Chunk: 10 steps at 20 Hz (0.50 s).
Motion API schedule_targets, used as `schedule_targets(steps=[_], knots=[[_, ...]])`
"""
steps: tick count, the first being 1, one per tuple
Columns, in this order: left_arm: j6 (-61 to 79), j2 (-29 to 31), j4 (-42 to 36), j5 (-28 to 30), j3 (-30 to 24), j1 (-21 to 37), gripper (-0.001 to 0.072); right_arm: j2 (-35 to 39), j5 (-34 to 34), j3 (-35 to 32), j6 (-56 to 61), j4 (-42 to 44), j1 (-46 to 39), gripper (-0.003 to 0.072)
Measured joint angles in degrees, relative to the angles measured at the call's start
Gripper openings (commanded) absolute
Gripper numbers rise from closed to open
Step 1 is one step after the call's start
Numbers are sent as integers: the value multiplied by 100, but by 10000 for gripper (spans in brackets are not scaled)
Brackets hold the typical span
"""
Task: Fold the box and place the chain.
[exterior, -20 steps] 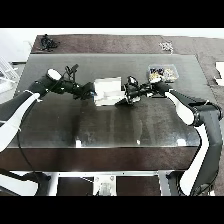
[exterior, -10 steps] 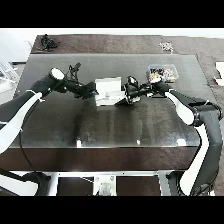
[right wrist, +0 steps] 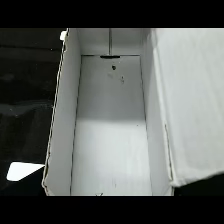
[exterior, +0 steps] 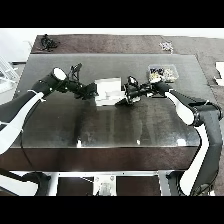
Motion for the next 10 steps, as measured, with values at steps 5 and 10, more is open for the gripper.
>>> schedule_targets(steps=[5, 10], knots=[[-157, -162, 297, -125, 256, -94, 307, 0, 0, 0, 2, 0, 0, 590], [-444, -487, 684, -522, 776, -221, 308, 0, 0, 0, 0, 0, 0, 589]])
